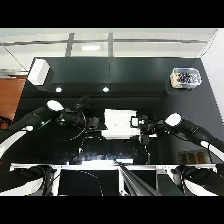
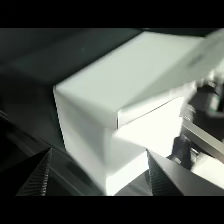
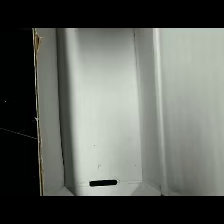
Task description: Fold the box and place the chain.
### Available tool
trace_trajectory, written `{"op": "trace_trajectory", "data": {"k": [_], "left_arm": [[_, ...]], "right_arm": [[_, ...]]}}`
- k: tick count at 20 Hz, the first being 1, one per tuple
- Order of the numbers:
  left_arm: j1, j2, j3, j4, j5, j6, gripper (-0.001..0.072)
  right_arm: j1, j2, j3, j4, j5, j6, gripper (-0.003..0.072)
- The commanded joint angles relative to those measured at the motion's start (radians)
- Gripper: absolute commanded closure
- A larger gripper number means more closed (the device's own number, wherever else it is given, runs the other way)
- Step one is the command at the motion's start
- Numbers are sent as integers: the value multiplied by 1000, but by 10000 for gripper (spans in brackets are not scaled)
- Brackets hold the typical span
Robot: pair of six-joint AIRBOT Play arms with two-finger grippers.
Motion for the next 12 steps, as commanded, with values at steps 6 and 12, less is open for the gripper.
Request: {"op": "trace_trajectory", "data": {"k": [6,12], "left_arm": [[-156,0,118,377,118,-439,4],[-246,0,153,534,110,-684,6]], "right_arm": [[0,-1,0,0,-2,3,220],[0,-1,0,0,-2,4,220]]}}
